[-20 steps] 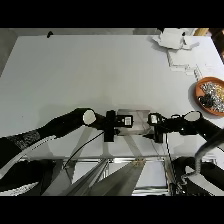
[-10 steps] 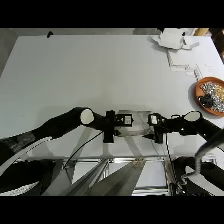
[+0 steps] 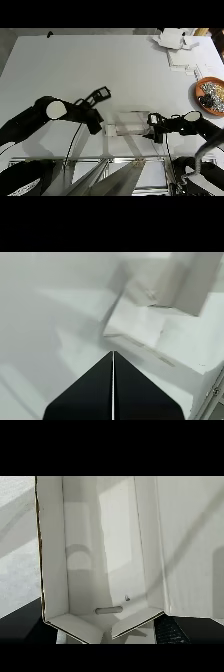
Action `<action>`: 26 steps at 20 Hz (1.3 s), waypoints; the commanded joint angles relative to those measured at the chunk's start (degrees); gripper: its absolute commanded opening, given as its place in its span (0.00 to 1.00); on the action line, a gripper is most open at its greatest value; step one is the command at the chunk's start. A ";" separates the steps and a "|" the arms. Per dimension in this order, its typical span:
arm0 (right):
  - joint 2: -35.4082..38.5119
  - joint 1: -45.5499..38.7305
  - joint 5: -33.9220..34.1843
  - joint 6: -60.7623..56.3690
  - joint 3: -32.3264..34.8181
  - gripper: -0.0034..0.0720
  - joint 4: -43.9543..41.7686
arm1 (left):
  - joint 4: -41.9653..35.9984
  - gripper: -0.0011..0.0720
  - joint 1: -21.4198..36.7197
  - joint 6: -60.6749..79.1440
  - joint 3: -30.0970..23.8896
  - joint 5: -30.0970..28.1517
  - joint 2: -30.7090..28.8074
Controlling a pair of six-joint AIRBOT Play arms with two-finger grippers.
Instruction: Fold the box and place the chain.
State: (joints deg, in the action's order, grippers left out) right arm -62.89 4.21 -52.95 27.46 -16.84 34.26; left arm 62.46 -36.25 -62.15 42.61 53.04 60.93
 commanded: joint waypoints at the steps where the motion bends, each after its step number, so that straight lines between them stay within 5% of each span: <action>1: 0.00 0.00 -0.02 0.02 -0.02 0.72 0.04 | 3.76 0.02 4.39 -22.53 -3.91 -0.57 0.11; 10: -0.02 0.00 0.00 0.02 -0.02 0.72 0.04 | -12.52 0.02 -0.39 -28.13 -5.22 -3.76 15.37; 21: 0.00 0.00 0.00 0.04 -0.02 0.72 0.04 | -18.75 0.03 -4.35 -28.13 -1.25 -5.07 13.55; 26: 0.00 0.00 0.00 0.04 -0.02 0.72 0.04 | -18.56 0.14 -4.57 -28.24 -1.07 -5.27 11.65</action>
State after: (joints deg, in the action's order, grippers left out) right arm -62.89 4.21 -52.95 27.51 -16.84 34.33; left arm 44.07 -40.64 -90.24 41.17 47.97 73.65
